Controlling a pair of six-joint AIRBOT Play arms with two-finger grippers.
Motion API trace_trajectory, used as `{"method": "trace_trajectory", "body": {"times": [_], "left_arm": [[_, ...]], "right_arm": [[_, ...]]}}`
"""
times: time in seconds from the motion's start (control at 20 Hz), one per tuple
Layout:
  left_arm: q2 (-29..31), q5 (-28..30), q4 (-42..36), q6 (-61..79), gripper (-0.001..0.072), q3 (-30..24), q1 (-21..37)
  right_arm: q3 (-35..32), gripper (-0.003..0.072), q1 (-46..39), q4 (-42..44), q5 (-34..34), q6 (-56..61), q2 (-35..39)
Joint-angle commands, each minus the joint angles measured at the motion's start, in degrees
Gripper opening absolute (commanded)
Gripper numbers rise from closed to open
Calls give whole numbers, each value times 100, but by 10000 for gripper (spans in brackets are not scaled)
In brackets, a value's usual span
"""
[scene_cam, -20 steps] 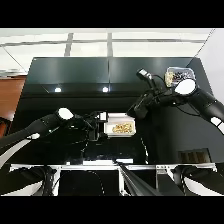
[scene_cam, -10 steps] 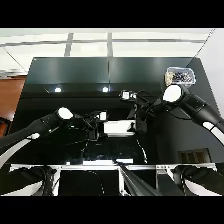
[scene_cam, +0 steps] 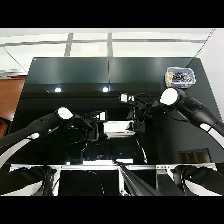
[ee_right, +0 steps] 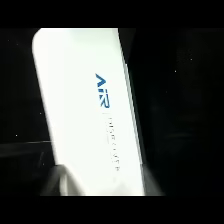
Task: Fold the box and place the chain.
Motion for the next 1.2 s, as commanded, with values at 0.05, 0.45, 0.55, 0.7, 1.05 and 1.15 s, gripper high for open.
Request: {"method": "trace_trajectory", "body": {"times": [0.05, 0.45, 0.55, 0.7, 1.05, 1.15], "left_arm": [[-2, -2, -2, 0, 352, -2, -4], [-4, 0, -2, 0, 352, -2, -4], [-4, 0, -2, 0, 352, -2, -4], [-4, 0, -2, 0, 352, -2, -4], [-4, 2, -2, 0, 352, -2, -4], [-4, 2, -2, 0, 352, -2, -4]], "right_arm": [[-20, 386, 11, 9, -35, 96, 0], [-87, 294, 11, -11, 133, 170, 0], [-122, 294, 11, -13, 109, 170, 0], [-125, 294, 11, -9, 105, 170, 0], [-127, 305, 131, -179, 199, 168, 0], [-127, 305, 133, -181, 199, 168, 0]]}}
